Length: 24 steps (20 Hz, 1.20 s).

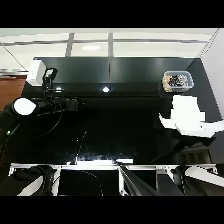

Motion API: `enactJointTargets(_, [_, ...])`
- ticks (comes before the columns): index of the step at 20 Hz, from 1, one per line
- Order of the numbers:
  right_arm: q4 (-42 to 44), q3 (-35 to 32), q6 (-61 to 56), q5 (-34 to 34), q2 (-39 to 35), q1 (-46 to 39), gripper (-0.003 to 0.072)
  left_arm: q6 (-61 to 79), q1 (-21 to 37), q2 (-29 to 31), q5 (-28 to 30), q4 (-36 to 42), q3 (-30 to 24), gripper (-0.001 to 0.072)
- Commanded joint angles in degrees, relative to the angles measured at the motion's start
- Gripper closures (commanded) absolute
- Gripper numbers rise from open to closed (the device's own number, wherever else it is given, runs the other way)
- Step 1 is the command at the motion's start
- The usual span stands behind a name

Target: Fold the box and place the chain.

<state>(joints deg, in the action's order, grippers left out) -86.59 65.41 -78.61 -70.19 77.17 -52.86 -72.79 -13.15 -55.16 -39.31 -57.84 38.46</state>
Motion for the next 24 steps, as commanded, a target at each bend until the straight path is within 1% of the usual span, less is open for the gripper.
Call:
enactJointTargets(1, [16.17, 1.33, 20.59, -11.56, 4.26, -4.92, 0.0097, 0.46, -0.11, -0.11, 0.15, -0.17, 0.02, -0.0003])
enactJointTargets(2, [19.1, 1.64, 22.36, -11.19, 5.55, -4.59, 0.0097, 0.46, -0.13, -0.11, 0.15, -0.17, 0.02, -0.0003])
enactJointTargets(3, [19.71, 2.14, 22.86, -11.54, 7.08, -4.15, 0.0097, 0.46, -0.11, -0.11, 0.17, -0.17, 0.02, -0.0003])
enactJointTargets(6, [19.47, 3.74, 23.98, -12.87, 12.13, -3.56, 0.0097, 1.2, -0.09, -0.13, 0.74, -0.22, 0.02, -0.0002])
enactJointTargets(10, [19.54, 8.13, 24.87, -13.51, 17.0, -3.56, 0.0097, 1.31, -0.09, -0.13, 1.09, -0.2, 0.02, -0.0002])
enactJointTargets(15, [19.28, 11.02, 25.94, -12.31, 18.75, -3.85, 0.0097, 1.31, -0.09, -0.13, 1.62, -0.17, 0.02, -0.0002])
enactJointTargets(18, [21.27, 12.39, 26.51, -12.33, 18.78, -4.33, 0.0097, 1.31, -0.09, -0.15, 1.64, -0.17, 0.02, -0.0002])
enactJointTargets(20, [25.62, 12.39, 27.47, -13.79, 19.5, -4.52, 0.0096, 1.31, -0.09, -0.15, 1.62, -0.17, 0.02, -0.0002])
enactJointTargets(22, [29.55, 12.39, 26.21, -17.22, 21.27, -4.5, 0.0097, 1.29, -0.09, -0.15, 1.62, -0.17, 0.02, -0.0002])
enactJointTargets(24, [30.18, 12.37, 24.96, -20.26, 22.95, -4.5, 0.0096, 1.29, -0.09, -0.15, 1.62, -0.15, 0.02, -0.0002])
